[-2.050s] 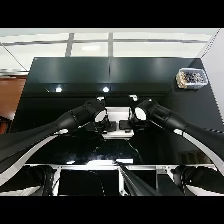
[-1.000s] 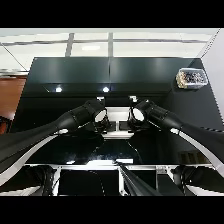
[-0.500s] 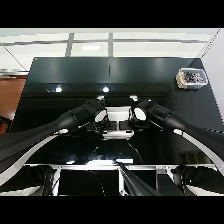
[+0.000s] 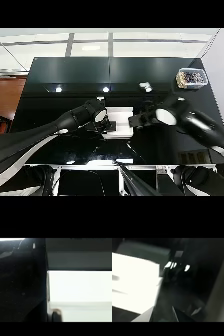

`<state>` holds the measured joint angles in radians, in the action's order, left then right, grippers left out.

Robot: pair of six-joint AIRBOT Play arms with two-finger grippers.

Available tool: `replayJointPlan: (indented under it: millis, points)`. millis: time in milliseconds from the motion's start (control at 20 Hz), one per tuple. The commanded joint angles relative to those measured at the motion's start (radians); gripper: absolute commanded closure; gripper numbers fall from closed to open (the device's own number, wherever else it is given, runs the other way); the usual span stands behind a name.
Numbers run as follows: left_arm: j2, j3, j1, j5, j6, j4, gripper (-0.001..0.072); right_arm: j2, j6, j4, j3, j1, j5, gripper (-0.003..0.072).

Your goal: Fold the box and place the chain.

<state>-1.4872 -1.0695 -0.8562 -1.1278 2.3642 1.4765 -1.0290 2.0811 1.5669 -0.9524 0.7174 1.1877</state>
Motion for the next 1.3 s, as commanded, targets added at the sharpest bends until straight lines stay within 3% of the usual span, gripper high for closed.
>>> replayJointPlan:
  millis: [0,100,250,300,350,400,550,650,750,900,1050,1100,1150,1250]
  points:
    - [0.000,-0.001,0.000,0.001,0.000,0.000,0.0679,0.159,0.036,0.443,0.004,-0.001,0.085,0.0402]
    - [0.000,-0.001,0.000,0.001,0.000,0.000,0.0679,0.168,0.035,0.713,0.035,-0.040,0.134,0.0403]
    - [0.000,-0.001,0.000,0.001,0.000,0.000,0.0679,0.164,0.037,0.743,0.147,-0.266,-0.060,0.0402]
    - [0.000,-0.001,0.001,0.001,0.000,0.000,0.0679,0.158,0.068,0.723,0.188,-0.357,-0.147,0.0340]
    - [0.000,-0.001,0.001,0.001,0.000,0.000,0.0680,0.141,0.139,0.700,0.225,-0.459,-0.220,0.0039]
    - [0.000,-0.001,0.002,0.002,0.000,0.001,0.0679,0.111,0.171,0.643,0.245,-0.558,-0.266,-0.0034]
    - [0.000,-0.001,0.010,0.001,0.000,0.001,0.0679,-0.023,0.050,0.262,0.227,-0.834,-0.414,-0.0034]
    - [0.000,-0.001,0.015,0.001,0.000,0.000,0.0679,-0.109,-0.087,0.032,0.117,-0.922,-0.510,-0.0034]
    - [0.000,-0.001,0.019,0.002,0.000,0.001,0.0680,-0.229,-0.145,-0.046,-0.079,-0.953,-0.488,-0.0034]
    - [0.000,-0.001,0.019,0.001,0.000,0.001,0.0679,-0.463,-0.126,-0.063,-0.442,-0.954,-0.302,-0.0034]
    - [0.000,-0.001,0.019,0.001,0.000,0.000,0.0679,-0.695,0.061,-0.120,-0.761,-0.966,-0.051,-0.0027]
    - [0.000,-0.001,0.019,0.001,0.000,0.000,0.0679,-0.750,0.112,-0.156,-0.819,-0.974,-0.001,0.0022]
    - [0.000,-0.001,0.019,0.001,0.000,0.000,0.0679,-0.787,0.148,-0.200,-0.843,-0.981,0.014,0.0125]
    - [0.000,-0.001,0.019,0.001,0.000,0.001,0.0679,-0.830,0.194,-0.260,-0.843,-0.992,0.000,0.0141]
